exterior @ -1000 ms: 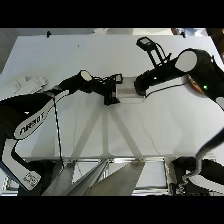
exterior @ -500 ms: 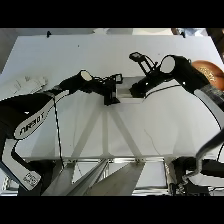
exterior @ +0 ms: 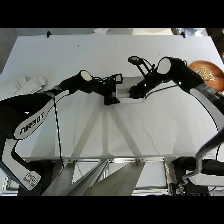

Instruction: Fold the box and place the chain.

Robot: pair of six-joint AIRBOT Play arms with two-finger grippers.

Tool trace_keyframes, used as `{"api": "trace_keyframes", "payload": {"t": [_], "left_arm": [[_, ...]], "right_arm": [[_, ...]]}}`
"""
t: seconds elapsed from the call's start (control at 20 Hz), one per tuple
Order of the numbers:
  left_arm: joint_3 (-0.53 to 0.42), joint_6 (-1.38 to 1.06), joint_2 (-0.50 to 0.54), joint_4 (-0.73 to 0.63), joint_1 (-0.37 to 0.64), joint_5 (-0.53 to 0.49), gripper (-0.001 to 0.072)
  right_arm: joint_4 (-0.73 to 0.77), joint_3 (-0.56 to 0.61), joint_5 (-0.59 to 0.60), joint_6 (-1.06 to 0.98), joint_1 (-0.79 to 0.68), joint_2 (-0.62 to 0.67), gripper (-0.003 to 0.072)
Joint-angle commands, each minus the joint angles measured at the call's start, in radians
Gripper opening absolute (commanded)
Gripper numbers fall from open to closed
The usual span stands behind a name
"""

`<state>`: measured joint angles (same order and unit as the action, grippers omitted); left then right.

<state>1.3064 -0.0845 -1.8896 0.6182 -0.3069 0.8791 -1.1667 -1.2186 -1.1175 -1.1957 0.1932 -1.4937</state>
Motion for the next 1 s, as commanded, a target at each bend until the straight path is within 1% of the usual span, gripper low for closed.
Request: {"api": "trace_keyframes", "payload": {"t": [0.0, 0.2, 0.35, 0.45, 0.55, 0.7, 0.8, 0.95], "left_arm": [[0.000, 0.000, 0.000, 0.000, 0.000, 0.000, 0.0214], [0.000, 0.000, 0.000, 0.000, 0.000, 0.000, 0.0214], [0.000, 0.000, 0.000, 0.000, 0.000, 0.000, 0.0214], [0.000, 0.000, 0.000, 0.000, 0.000, 0.000, 0.0214], [0.000, 0.000, 0.000, 0.000, 0.000, 0.000, 0.0214], [0.000, 0.000, 0.000, 0.000, 0.000, 0.000, 0.0214], [0.000, 0.000, 0.000, 0.000, 0.000, 0.000, 0.0214], [0.000, 0.000, 0.000, 0.000, 0.000, 0.000, 0.0214]], "right_arm": [[0.029, 0.000, -0.023, 0.000, 0.001, 0.003, 0.0358], [0.038, 0.000, -0.047, 0.002, 0.001, 0.044, 0.0358], [0.014, -0.001, -0.040, 0.083, 0.000, 0.117, 0.0357], [-0.079, -0.001, -0.035, 0.082, 0.000, 0.166, 0.0358], [-0.223, -0.001, -0.045, 0.077, 0.000, 0.198, 0.0358], [-0.420, 0.001, -0.049, 0.079, -0.003, 0.197, 0.0360], [-0.420, 0.001, -0.038, 0.079, -0.048, 0.183, 0.0360], [-0.422, 0.002, -0.005, 0.041, -0.183, 0.121, 0.0362]]}}
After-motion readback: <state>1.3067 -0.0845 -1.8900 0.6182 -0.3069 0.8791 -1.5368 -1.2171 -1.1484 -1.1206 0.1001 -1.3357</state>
